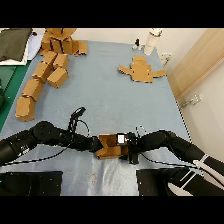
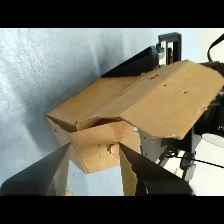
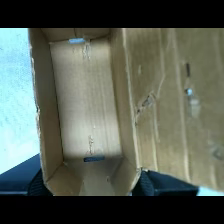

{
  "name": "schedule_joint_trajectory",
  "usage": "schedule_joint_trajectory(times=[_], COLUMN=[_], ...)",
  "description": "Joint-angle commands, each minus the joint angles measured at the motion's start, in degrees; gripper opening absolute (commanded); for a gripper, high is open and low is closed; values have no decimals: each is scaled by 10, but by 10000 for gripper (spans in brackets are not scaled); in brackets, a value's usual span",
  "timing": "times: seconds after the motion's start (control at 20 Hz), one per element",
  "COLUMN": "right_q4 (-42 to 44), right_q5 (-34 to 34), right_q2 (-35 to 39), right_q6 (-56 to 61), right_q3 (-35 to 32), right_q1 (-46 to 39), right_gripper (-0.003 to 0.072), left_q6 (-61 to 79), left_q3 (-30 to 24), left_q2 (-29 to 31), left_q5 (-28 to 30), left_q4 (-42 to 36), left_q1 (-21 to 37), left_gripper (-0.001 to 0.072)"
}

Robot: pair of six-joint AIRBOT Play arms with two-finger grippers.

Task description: Fold the box.

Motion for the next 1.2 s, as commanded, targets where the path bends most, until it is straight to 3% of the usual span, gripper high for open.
schedule_joint_trajectory(times=[0.0,0.15,0.3,0.55,0.75,1.0,1.15], right_q4=[0,0,0,0,0,0,0], right_q5=[0,0,0,0,0,0,0], right_q2=[0,0,0,0,0,0,0], right_q6=[0,0,0,0,0,0,0], right_q3=[0,0,0,0,0,0,0], right_q1=[1,1,1,1,1,1,1], right_gripper=[599,598,598,598,598,598,599], left_q6=[-3,-44,-153,-308,-406,-552,-591], left_q3=[0,0,4,30,66,137,182], left_q2=[0,0,0,-3,-51,-118,-151], left_q5=[19,23,27,42,39,-20,-48], left_q4=[-1,7,83,215,302,448,489], left_q1=[-8,-8,-11,-86,-151,-192,-210], left_gripper=[490,491,491,490,491,490,490])
